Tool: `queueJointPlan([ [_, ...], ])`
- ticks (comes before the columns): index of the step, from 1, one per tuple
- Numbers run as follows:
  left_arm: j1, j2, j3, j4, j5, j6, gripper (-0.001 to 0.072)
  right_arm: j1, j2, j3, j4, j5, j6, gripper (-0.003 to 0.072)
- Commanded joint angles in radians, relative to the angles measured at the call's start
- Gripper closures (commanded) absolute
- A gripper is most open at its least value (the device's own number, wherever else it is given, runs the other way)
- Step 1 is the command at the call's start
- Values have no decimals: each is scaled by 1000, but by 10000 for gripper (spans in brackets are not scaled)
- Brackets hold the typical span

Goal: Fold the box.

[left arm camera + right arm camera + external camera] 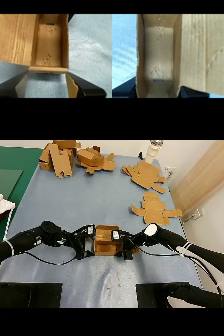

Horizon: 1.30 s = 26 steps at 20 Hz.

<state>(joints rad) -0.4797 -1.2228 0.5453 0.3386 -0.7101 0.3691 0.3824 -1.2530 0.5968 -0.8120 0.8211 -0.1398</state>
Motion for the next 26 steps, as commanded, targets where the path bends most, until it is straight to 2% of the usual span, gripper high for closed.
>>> queueJointPlan([
  [1, -14, 0, 0, -10, 21, -4, -8, 0, -1, 0, 0, 0, 0, 219],
  [9, -69, -25, 7, -25, 24, -18, -8, 0, -1, 0, -1, 0, 0, 219],
  [22, -69, -29, 10, 3, 35, -21, -6, 0, -1, 0, -8, 0, 0, 219],
  [24, -77, -30, 10, 7, 56, -21, 112, -1, -1, 0, -8, 0, 0, 219],
  [26, -94, -30, 10, 23, 76, -23, 96, 0, -1, 0, -8, 0, 0, 219],
])
